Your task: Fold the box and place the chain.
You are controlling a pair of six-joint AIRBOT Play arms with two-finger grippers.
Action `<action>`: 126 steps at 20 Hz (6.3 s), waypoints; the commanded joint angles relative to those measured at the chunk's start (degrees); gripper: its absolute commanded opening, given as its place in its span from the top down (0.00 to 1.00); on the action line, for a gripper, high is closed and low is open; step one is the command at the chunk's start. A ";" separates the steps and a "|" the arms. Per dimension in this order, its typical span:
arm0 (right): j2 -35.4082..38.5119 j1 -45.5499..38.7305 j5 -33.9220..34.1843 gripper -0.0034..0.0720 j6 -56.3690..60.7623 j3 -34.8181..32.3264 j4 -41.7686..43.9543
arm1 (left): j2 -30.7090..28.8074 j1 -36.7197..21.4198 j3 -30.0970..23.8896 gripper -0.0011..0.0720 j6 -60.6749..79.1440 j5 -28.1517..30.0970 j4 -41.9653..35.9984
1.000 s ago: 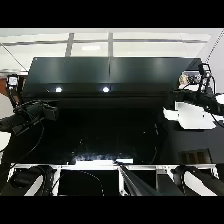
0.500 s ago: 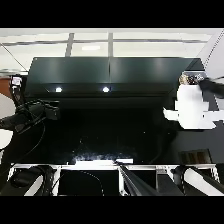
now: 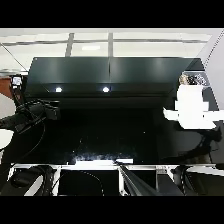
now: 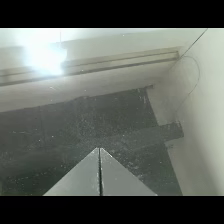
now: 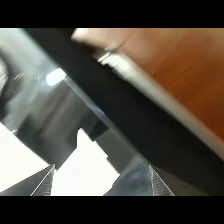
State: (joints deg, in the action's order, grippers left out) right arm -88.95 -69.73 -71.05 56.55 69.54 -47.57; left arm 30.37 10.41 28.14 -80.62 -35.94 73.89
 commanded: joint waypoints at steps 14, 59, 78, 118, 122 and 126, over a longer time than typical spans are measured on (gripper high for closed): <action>-21.92 10.10 -21.16 0.24 -9.05 14.82 2.21 | 0.04 -0.02 -0.02 0.95 0.00 -0.02 0.00; 30.82 88.06 31.80 0.90 -21.51 -43.56 23.76 | 17.92 4.90 -0.02 0.40 -0.57 -0.42 -21.70; 30.84 88.06 31.17 0.90 -21.42 -43.54 25.09 | 53.40 2.78 8.09 0.16 59.67 -27.78 -57.42; 28.52 85.94 10.10 0.02 -46.75 -37.59 -10.12 | 51.54 21.59 21.31 0.95 70.51 -13.16 -25.92; 28.52 85.99 9.92 0.02 -46.75 -37.59 -10.05 | 51.41 21.64 18.88 0.95 69.90 -10.38 -26.62; 28.50 88.50 12.72 0.02 -46.93 -37.59 -9.94 | 51.32 21.68 18.88 0.95 69.92 -10.32 -25.31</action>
State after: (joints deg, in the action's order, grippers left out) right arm -60.40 17.26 -60.20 9.78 31.94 -57.45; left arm 81.73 32.05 47.37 -10.61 -46.70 47.18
